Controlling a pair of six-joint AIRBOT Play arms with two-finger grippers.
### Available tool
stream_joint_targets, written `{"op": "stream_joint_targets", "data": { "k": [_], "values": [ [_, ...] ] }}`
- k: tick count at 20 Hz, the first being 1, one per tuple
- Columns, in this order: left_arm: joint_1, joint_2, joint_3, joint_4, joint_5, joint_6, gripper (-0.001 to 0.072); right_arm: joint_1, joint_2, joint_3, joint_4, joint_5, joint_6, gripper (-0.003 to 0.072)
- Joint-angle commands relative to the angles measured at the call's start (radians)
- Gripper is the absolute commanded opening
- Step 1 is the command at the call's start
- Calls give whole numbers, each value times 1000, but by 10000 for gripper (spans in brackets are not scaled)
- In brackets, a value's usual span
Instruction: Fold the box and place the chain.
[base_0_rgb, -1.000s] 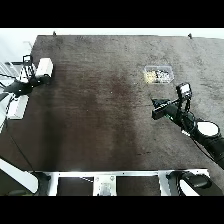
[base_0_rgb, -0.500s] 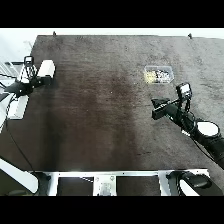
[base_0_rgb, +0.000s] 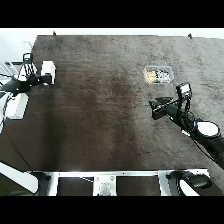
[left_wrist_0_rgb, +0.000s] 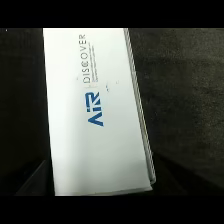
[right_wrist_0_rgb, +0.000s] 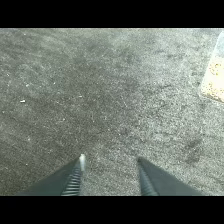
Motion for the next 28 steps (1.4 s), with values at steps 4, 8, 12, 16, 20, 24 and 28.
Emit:
{"op": "stream_joint_targets", "data": {
  "k": [4,8,12,16,20,24,28],
  "values": [
    [73,104,2,100,-143,-62,714,-1,3,0,0,0,0,422],
    [88,205,2,100,-319,-21,72,0,45,0,0,0,0,187],
    [66,353,-20,52,-319,5,13,-1,134,-1,0,-32,43,13],
    [-8,629,-234,42,-63,70,13,-30,217,-8,0,-113,106,12],
    [-138,908,-496,39,114,129,13,-122,331,-17,-1,-113,132,11],
    [-323,1169,-766,38,266,114,13,-254,508,-97,-4,-108,132,11],
    [-430,1333,-958,38,280,64,13,-298,654,-219,-16,-11,132,11]
  ]
}}
